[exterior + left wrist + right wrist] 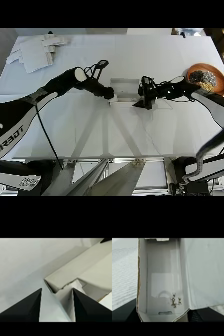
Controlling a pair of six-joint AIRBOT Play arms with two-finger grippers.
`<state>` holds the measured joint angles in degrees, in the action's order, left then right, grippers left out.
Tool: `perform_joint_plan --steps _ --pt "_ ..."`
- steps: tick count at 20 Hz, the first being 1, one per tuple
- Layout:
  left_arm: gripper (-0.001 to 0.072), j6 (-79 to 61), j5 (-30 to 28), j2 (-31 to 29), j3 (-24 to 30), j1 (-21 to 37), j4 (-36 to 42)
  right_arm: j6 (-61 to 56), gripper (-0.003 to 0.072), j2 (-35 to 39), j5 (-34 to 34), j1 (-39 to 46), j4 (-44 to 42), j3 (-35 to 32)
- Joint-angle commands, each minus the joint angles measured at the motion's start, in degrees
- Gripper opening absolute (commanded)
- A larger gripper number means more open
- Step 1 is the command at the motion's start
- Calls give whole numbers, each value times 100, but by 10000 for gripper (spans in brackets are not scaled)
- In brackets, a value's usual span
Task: Fold the box and place the chain.
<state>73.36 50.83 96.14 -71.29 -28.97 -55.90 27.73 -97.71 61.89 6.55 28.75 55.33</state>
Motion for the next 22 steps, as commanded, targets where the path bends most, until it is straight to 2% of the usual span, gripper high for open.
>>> perform_joint_plan --steps 1,6,10,15,18,20,22 --pt "412 752 848 365 -516 -188 -697 0 507 2 4 0 -11 0" --pt "412 1434 911 553 -914 -293 -925 0 507 2 4 0 -11 0" --pt "412 2142 1399 560 -1110 -306 -1574 -2 507 2 4 0 -11 0" --pt "410 2846 1694 752 -1414 -446 -1696 -2 507 2 4 0 -11 0" --pt "349 3152 1888 931 -1711 -535 -1687 0 507 2 7 0 -11 2" --pt "349 3333 2166 1082 -1967 -575 -1705 0 507 2 4 0 -11 2" --pt "344 3467 2205 1161 -2109 -634 -1738 0 507 2 4 0 -11 0"
